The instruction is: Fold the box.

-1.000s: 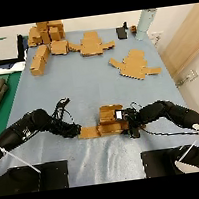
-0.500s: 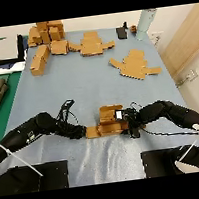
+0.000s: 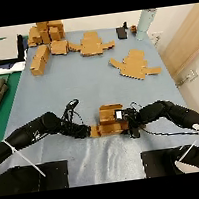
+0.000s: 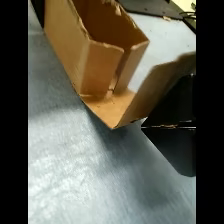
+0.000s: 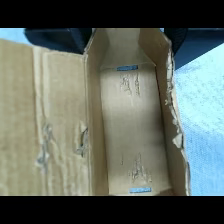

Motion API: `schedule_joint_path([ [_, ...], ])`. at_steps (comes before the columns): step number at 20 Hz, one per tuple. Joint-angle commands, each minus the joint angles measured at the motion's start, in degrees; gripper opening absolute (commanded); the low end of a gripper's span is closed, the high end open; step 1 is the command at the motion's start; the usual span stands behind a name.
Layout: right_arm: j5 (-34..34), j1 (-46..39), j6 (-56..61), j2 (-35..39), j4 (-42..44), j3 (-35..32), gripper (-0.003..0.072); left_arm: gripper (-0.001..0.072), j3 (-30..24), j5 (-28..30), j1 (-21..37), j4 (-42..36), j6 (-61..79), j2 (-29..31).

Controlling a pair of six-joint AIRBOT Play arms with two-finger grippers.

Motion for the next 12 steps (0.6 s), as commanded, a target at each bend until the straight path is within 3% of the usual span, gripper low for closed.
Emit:
schedule_joint_path([
  [1,0.0,0.0,0.0,0.0,0.0,0.0,0.0492,0.0012,3.1,-2.5,-0.2,-0.7,0.4,-0.1],
  [6,0.0,0.0,0.0,0.0,0.0,0.0,0.0491,0.0015,4.0,-3.1,-0.2,-3.6,0.0,-0.1],
  [7,0.0,0.0,0.0,0.0,0.0,0.0,0.0492,0.014,4.0,-3.2,-0.2,-3.9,0.0,-0.1],
  [8,0.0,0.0,0.0,0.0,0.0,0.0,0.0492,0.0409,4.0,-3.3,-0.2,-4.1,-0.1,-0.1],
  [12,0.0,0.0,0.0,0.0,0.0,0.0,0.0492,0.0413,4.0,-4.0,-0.1,-5.0,-0.5,-0.1],
])
